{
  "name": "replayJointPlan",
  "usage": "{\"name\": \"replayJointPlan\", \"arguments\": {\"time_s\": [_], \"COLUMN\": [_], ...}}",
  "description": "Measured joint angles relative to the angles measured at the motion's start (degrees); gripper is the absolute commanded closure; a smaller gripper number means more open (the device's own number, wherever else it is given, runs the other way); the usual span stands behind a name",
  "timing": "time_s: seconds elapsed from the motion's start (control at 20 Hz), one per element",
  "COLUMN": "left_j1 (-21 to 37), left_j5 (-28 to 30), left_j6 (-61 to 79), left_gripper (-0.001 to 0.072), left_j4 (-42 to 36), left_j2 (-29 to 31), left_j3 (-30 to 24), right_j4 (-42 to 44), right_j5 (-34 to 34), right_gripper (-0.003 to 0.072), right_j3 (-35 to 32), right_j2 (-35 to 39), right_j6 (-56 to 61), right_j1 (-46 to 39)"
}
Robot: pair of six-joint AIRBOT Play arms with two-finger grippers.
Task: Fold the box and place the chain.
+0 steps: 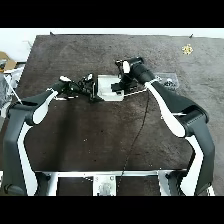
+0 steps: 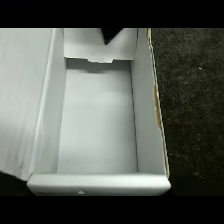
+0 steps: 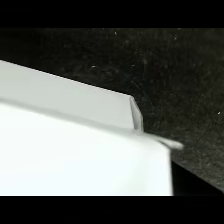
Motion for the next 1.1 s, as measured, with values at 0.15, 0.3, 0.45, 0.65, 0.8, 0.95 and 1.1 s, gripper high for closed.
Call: {"name": "replayJointPlan", "arguments": {"time_s": [0.15,0.3,0.45,0.65,0.8,0.95,1.1], "left_j1": [0.0,0.0,0.0,0.0,0.0,0.0,0.0], "left_j5": [0.0,0.0,-0.1,-0.1,-0.1,-0.2,-0.4], "left_j6": [0.0,0.0,0.0,0.0,0.0,0.0,0.0], "left_gripper": [0.0435,0.0435,0.0435,0.0435,0.0435,0.0435,0.0435], "left_j4": [0.0,0.0,0.0,0.0,0.0,0.0,0.0], "left_j2": [0.0,0.0,0.0,0.0,0.0,0.0,0.0], "left_j3": [0.0,0.0,0.0,0.0,0.0,0.0,0.0], "right_j4": [-1.6,-2.0,-2.0,-1.4,-1.2,-1.6,-2.4], "right_j5": [1.3,1.0,-0.2,-1.1,-1.2,-0.9,-0.2], "right_gripper": [0.0361,0.0361,0.0361,0.0375,0.0433,0.0433,0.0531], "right_j3": [1.0,1.4,1.6,1.1,0.6,0.4,0.3], "right_j2": [-1.4,-2.0,-2.2,-2.3,-2.3,-2.4,-2.4], "right_j6": [4.0,6.4,7.8,9.1,9.5,9.7,10.0], "right_j1": [0.6,0.9,0.8,0.1,-0.2,-0.3,-0.4]}}
